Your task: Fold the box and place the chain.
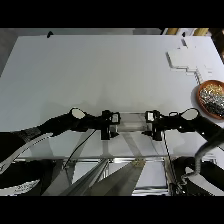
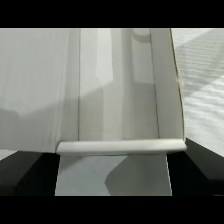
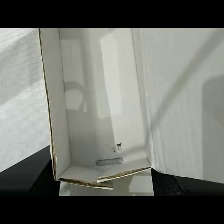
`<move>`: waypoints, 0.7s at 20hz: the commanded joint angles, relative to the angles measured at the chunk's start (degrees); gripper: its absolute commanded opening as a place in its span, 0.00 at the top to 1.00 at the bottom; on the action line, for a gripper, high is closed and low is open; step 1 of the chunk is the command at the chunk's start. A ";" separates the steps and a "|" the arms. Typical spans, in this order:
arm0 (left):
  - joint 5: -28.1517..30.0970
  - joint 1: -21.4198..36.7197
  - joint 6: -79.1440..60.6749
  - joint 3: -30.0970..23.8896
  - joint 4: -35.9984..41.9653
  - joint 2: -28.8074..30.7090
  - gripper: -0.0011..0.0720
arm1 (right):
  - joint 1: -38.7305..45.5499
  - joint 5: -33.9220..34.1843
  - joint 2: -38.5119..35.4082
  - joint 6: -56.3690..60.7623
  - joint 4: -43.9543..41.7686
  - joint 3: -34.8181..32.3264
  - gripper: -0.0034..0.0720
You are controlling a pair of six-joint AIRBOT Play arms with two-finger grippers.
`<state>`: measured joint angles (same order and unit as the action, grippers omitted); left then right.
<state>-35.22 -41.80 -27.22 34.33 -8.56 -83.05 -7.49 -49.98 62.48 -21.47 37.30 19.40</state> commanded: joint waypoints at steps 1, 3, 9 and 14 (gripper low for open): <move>0.13 -0.28 -0.22 -0.02 0.24 -0.07 0.14 | -0.02 -0.02 -0.04 -0.02 -0.02 -0.02 0.51; 0.31 -0.44 -0.31 -0.02 0.15 -0.11 0.40 | 0.00 -0.02 -0.02 -0.02 0.00 -0.02 0.51; 0.33 -0.42 0.31 -0.02 0.13 -0.09 0.53 | 0.00 -0.02 -0.04 -0.02 0.00 -0.02 0.51; 0.26 -0.44 0.26 -0.02 0.15 -0.09 0.53 | 0.00 -0.02 -0.04 -0.02 0.00 -0.02 0.51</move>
<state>-34.98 -42.19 -27.18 34.33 -8.38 -83.11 -7.49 -49.98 62.48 -21.50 37.30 19.40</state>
